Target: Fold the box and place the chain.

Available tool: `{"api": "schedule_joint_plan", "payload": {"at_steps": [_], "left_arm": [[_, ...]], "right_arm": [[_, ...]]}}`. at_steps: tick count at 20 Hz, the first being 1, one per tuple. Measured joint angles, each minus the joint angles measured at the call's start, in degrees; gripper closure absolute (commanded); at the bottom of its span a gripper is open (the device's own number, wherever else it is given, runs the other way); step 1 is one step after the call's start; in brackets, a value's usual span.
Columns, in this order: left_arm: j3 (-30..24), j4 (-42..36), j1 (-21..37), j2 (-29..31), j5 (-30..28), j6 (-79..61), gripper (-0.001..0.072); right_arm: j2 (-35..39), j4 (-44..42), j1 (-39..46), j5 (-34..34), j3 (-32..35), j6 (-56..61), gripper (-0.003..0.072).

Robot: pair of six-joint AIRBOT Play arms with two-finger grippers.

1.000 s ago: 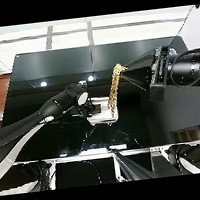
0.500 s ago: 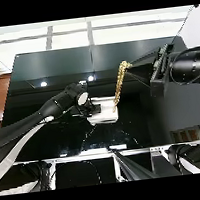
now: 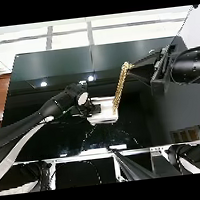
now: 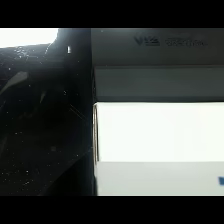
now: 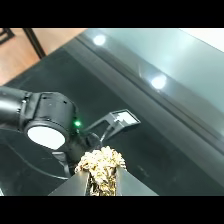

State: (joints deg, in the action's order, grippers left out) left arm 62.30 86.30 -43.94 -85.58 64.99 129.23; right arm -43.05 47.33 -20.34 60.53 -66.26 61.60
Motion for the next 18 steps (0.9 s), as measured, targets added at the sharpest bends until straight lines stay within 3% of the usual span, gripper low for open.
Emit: {"api": "schedule_joint_plan", "payload": {"at_steps": [9,18], "left_arm": [[0.00,0.00,0.00,0.00,0.04,0.00,0.0678],[0.00,0.00,0.00,0.00,0.02,0.00,0.0678]], "right_arm": [[0.09,3.30,0.00,-0.15,0.00,2.40,0.0670],[0.09,-4.11,-0.02,0.46,0.00,2.51,0.0670]]}}
